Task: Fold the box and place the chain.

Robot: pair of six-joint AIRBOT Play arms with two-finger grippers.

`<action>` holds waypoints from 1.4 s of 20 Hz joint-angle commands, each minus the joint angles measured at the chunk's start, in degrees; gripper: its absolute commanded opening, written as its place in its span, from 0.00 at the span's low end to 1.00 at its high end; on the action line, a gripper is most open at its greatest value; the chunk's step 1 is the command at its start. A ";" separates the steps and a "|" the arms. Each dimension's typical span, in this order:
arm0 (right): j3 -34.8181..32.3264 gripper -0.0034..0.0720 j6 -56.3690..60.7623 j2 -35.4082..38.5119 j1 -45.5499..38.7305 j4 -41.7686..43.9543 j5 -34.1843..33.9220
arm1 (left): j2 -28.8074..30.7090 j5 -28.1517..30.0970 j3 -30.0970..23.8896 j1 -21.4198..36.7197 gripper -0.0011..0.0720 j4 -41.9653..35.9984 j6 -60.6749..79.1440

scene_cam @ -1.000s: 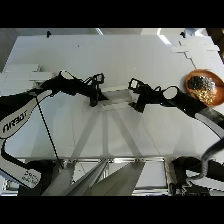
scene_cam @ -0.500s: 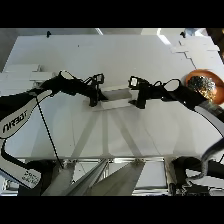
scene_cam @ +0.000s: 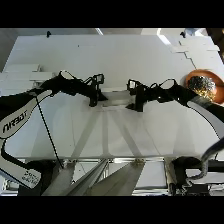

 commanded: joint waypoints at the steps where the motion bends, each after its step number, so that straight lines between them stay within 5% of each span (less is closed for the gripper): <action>1: 2.10 0.96 -1.53 -2.54 -0.02 1.86 5.95 | -0.04 0.15 0.00 -0.04 0.03 -0.07 -0.02; 28: 0.59 0.96 -2.78 -5.60 -0.26 4.02 3.58 | -0.04 0.15 0.00 -0.04 0.03 -0.07 -0.02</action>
